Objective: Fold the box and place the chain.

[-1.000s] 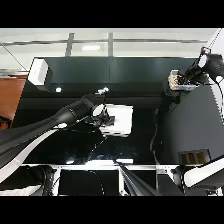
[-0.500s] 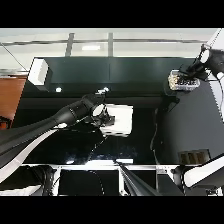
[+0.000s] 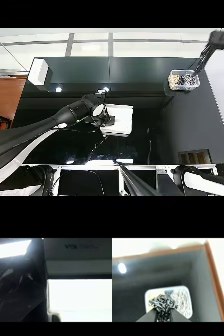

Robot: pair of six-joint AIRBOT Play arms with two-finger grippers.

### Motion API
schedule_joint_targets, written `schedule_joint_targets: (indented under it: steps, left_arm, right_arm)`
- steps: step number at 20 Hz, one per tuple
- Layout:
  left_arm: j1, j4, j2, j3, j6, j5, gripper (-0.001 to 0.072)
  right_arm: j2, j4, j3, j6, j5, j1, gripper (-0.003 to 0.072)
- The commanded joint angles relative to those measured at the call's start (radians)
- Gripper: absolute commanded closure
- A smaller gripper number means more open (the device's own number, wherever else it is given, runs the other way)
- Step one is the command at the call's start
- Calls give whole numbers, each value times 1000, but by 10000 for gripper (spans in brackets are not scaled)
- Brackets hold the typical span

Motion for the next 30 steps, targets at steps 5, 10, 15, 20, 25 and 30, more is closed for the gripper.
schedule_joint_targets:
  steps: [5, 10, 15, 20, 25, 30]
  left_arm:
    - [1, 0, 0, 0, 0, 3, 683]
    - [1, 0, 0, 0, 1, 19, 684]
    - [1, 0, 0, 0, 0, 23, 683]
    - [1, 0, 0, 0, 0, 22, 683]
    - [1, 0, 0, 0, 1, 22, 683]
    - [1, 0, 0, 0, 0, 23, 684]
  right_arm:
    - [269, 376, -2, -274, 442, 82, 670]
    - [271, 539, -158, -272, 541, 284, 671]
    - [270, 622, -394, -272, 404, 454, 671]
    - [262, 746, -525, -280, 315, 505, 671]
    - [258, 770, -531, -280, 184, 509, 670]
    - [258, 757, -544, -259, 242, 509, 671]
